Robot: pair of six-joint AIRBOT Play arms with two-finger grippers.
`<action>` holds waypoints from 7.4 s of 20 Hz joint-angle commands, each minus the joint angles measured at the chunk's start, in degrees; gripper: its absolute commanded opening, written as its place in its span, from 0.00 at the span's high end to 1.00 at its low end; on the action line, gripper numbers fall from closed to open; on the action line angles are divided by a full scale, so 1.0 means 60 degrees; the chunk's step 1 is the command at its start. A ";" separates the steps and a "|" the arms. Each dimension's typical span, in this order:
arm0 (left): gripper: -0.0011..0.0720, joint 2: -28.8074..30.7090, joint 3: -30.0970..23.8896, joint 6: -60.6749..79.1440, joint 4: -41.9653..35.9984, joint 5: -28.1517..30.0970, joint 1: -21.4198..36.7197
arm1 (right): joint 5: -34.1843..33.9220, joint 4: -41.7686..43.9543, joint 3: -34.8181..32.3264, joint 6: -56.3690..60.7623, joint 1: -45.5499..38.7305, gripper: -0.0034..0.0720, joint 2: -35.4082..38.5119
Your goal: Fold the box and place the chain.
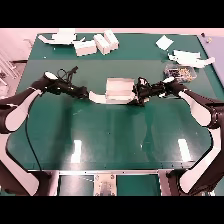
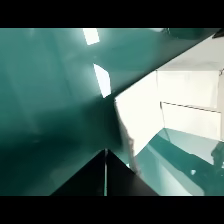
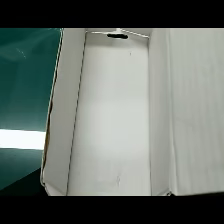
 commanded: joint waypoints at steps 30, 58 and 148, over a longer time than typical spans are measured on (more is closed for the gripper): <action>0.53 -0.0022 0.0087 0.0441 -0.2667 -0.0382 -0.0725 | 0.0004 0.0000 0.0000 0.0004 0.0000 0.21 -0.0004; 0.40 -0.0011 0.2575 -0.3326 0.2346 0.0011 -0.2368 | 0.0007 0.0000 0.0000 0.0004 0.0000 0.21 -0.0004; 0.40 -0.1541 0.5603 -0.9945 0.7355 -0.1188 -0.4295 | 0.0004 0.0000 0.0000 0.0000 0.0000 0.21 -0.0004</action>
